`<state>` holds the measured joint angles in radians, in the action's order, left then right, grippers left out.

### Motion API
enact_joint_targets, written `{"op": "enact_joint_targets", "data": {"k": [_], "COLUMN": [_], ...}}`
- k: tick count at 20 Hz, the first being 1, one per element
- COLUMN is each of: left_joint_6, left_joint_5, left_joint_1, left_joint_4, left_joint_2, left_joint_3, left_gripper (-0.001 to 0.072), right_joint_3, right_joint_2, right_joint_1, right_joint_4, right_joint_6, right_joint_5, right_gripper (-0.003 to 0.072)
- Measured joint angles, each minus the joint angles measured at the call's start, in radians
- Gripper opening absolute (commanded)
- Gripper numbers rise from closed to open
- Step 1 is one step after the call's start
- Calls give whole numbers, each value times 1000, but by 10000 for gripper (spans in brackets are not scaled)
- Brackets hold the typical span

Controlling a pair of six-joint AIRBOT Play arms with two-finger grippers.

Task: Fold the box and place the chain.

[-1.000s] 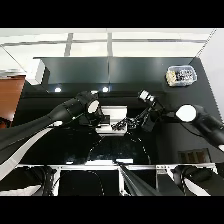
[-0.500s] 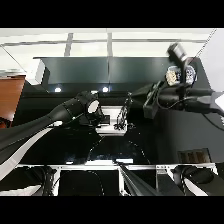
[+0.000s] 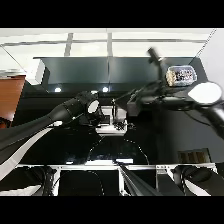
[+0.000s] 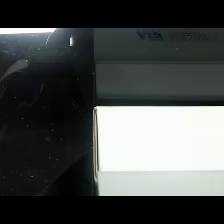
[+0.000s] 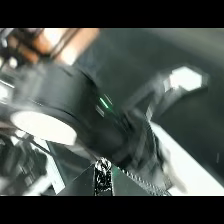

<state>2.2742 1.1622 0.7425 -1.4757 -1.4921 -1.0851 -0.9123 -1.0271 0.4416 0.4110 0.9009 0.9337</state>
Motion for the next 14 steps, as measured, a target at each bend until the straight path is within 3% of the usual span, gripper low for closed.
{"op": "enact_joint_targets", "data": {"k": [3,4,5,6,13,14], "left_joint_6": [0,0,0,0,0,0], "left_joint_5": [0,0,0,0,0,0], "left_joint_1": [0,0,0,0,0,0], "left_joint_4": [0,0,0,0,-1,-1], "left_joint_2": [0,0,0,0,0,0], "left_joint_3": [0,0,0,0,0,0], "left_gripper": [31,31,31,31,31,31], "right_joint_3": [27,31,34,37,50,65], "right_joint_2": [-81,-95,-106,-114,-88,-84], "right_joint_1": [19,23,23,19,-168,-195], "right_joint_4": [55,70,82,95,209,239], "right_joint_6": [24,27,34,39,40,16], "right_joint_5": [-1,-3,-9,-8,115,124], "right_gripper": [23,61,307,363,366,497]}}
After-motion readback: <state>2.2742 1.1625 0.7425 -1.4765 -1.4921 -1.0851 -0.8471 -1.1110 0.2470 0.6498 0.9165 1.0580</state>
